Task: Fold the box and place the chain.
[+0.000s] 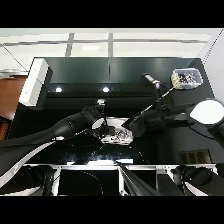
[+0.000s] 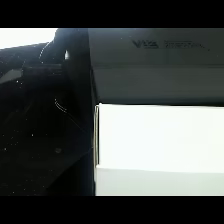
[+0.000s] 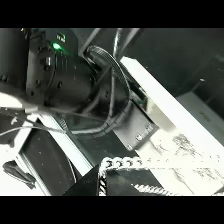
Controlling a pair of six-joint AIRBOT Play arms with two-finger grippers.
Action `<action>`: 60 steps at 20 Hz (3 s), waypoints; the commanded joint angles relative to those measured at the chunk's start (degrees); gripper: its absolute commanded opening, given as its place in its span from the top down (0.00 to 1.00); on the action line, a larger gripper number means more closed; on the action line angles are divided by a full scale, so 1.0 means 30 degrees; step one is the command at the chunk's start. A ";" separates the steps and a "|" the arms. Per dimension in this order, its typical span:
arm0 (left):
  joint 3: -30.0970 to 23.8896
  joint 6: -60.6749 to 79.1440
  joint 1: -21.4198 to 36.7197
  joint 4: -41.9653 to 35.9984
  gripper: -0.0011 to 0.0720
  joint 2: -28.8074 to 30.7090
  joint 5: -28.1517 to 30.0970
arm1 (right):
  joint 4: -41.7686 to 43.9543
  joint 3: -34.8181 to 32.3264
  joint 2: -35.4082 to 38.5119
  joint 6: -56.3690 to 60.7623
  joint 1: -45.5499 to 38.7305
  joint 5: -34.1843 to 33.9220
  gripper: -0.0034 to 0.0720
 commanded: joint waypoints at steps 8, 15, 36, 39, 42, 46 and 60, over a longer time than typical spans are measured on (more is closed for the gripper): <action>-0.0015 0.0007 0.0000 0.0007 0.94 -0.0007 -0.0051 | -0.0860 -0.0262 -0.0721 0.0262 -0.1027 -0.0750 0.91; -0.0015 0.0007 0.0000 0.0007 0.94 -0.0007 -0.0044 | -0.1931 -0.0270 0.0685 0.0262 -0.3883 0.1734 0.91; -0.0015 0.0007 0.0000 0.0007 0.94 -0.0007 -0.0051 | 0.1290 -0.2484 -0.0459 0.0248 -0.1989 0.0372 0.41; -0.0015 0.0015 0.0000 0.0015 0.94 -0.0007 -0.0044 | -0.0175 -0.2484 -0.0146 0.0248 -0.4481 0.1188 0.41; -0.0015 0.0015 0.0000 0.0015 0.94 -0.0007 -0.0044 | -0.4189 -0.2521 -0.0087 0.0393 -0.7147 0.0357 0.41; -0.0015 0.0007 0.0000 0.0015 0.94 -0.0007 -0.0044 | -1.1861 -0.3402 -0.0525 0.4379 -0.9872 -0.6747 0.40; -0.0015 0.0015 0.0000 0.0007 0.94 -0.0007 -0.0066 | -1.1548 0.3628 -1.3078 1.0812 -1.2101 -1.0724 0.03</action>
